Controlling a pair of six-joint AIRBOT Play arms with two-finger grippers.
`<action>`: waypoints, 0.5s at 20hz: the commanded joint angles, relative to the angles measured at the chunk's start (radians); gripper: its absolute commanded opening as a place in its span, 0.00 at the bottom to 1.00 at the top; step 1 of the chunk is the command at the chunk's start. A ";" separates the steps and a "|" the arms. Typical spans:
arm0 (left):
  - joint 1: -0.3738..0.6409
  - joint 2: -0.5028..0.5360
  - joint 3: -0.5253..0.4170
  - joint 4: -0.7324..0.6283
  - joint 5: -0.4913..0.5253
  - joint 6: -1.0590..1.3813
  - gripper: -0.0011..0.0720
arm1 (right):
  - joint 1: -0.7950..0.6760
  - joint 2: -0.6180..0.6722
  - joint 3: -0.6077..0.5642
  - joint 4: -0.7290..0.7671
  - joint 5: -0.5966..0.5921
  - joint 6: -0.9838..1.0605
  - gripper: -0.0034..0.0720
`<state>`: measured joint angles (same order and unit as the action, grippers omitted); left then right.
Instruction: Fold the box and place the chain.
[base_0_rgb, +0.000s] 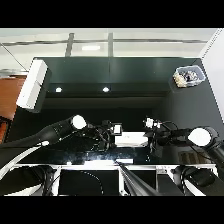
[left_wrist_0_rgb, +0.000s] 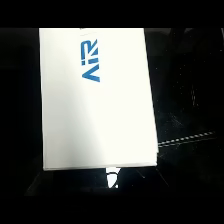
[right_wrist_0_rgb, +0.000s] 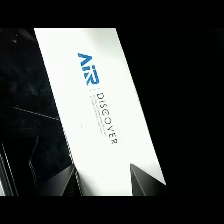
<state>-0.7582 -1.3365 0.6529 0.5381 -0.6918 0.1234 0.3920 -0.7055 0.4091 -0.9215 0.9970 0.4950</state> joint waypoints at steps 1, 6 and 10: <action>-0.001 0.000 0.000 0.000 0.000 0.000 0.56 | 0.001 -0.003 -0.006 -0.014 -0.008 0.026 0.54; -0.001 0.000 0.000 0.000 0.000 0.000 0.56 | 0.001 -0.002 0.008 -0.019 0.067 0.121 0.54; -0.001 0.000 0.000 0.000 0.000 0.000 0.56 | 0.000 -0.002 0.059 -0.018 0.142 0.240 0.54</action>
<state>-0.7586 -1.3369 0.6525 0.5385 -0.6964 0.1238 0.3920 -0.7082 0.4408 -0.9489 1.0855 0.6518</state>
